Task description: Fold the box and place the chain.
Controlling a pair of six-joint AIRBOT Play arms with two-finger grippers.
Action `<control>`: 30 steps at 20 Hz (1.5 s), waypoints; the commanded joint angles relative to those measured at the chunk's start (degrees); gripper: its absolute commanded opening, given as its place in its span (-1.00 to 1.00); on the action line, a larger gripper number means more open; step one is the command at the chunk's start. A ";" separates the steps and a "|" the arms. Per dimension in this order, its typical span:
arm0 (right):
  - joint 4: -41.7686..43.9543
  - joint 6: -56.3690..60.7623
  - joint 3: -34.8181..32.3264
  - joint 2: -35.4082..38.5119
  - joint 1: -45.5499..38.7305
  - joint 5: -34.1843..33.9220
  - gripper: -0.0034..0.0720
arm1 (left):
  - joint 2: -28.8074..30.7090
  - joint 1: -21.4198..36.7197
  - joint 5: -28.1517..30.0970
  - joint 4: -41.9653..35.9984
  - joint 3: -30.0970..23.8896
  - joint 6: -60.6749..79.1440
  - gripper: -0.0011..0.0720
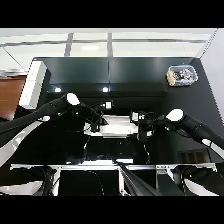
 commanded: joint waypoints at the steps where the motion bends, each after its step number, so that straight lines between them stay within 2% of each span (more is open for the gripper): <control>1: 0.09 -3.65 -0.02 -1.57 -0.17 0.39 0.97 | -0.04 -0.02 0.11 -0.04 0.07 -0.04 -0.89; 16: -2.73 0.35 -0.07 -3.67 0.00 -2.25 0.97 | -0.07 -0.02 0.13 -0.07 0.04 -0.02 -0.89; 20: -6.10 2.25 -0.04 -3.98 2.34 -3.85 0.97 | -0.28 -0.02 0.13 -0.07 0.04 -0.02 -0.89; 30: -6.05 2.60 -0.02 -3.98 2.34 -4.17 0.97 | -0.44 -0.02 0.09 -0.28 0.04 -0.04 -0.89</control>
